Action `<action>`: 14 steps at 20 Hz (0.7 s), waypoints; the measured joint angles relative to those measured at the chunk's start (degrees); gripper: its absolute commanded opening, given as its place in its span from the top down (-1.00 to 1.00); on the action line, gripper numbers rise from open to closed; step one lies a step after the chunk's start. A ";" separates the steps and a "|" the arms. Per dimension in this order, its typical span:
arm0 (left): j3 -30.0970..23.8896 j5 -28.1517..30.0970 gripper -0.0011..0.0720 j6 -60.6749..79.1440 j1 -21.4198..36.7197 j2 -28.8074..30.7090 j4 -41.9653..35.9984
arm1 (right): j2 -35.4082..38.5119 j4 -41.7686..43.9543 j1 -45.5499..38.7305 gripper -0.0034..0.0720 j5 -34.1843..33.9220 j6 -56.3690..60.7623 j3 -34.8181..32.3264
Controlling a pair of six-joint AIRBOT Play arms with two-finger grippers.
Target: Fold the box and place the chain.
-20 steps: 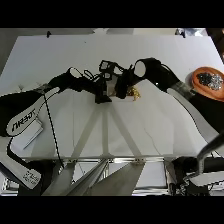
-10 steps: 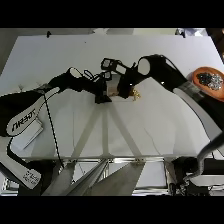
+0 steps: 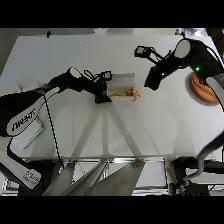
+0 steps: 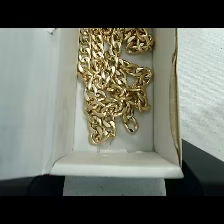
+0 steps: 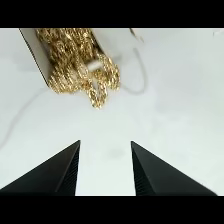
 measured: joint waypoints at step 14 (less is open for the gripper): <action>0.00 0.00 -0.11 0.00 0.00 -0.02 0.00 | -14.86 9.46 -0.94 -0.37 -3.45 -22.45 0.00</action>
